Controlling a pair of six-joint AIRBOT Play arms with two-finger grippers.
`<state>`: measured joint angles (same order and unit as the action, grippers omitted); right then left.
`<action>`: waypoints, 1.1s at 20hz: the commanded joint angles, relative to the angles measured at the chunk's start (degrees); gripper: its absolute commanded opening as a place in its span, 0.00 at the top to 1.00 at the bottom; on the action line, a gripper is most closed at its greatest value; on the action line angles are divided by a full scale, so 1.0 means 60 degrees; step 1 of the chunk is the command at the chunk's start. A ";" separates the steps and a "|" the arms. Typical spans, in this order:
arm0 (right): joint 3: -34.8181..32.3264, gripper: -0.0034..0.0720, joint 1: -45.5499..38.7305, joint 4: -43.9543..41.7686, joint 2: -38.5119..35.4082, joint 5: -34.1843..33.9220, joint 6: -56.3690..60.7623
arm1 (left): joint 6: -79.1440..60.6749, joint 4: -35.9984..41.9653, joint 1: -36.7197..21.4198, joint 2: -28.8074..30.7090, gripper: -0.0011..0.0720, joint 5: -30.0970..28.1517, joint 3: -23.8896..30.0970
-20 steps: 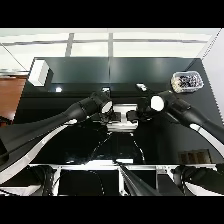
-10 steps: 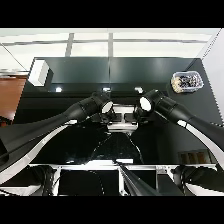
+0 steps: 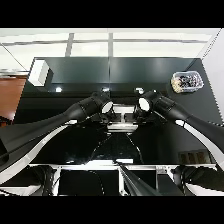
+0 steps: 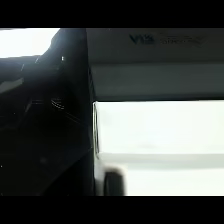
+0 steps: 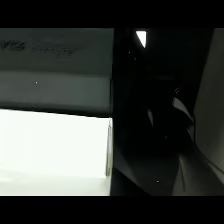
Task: Fold the box and place the chain.
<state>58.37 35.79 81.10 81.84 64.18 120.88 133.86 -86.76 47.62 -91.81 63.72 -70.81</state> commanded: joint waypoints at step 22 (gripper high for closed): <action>-0.0022 0.18 -0.3727 0.4918 -0.3563 -0.0401 -0.2288 | 0.0015 0.0036 0.0000 -0.0004 0.95 -0.0007 0.0000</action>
<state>59.29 20.80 94.21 62.87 68.16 108.55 133.97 -86.50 47.62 -91.81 63.68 -70.81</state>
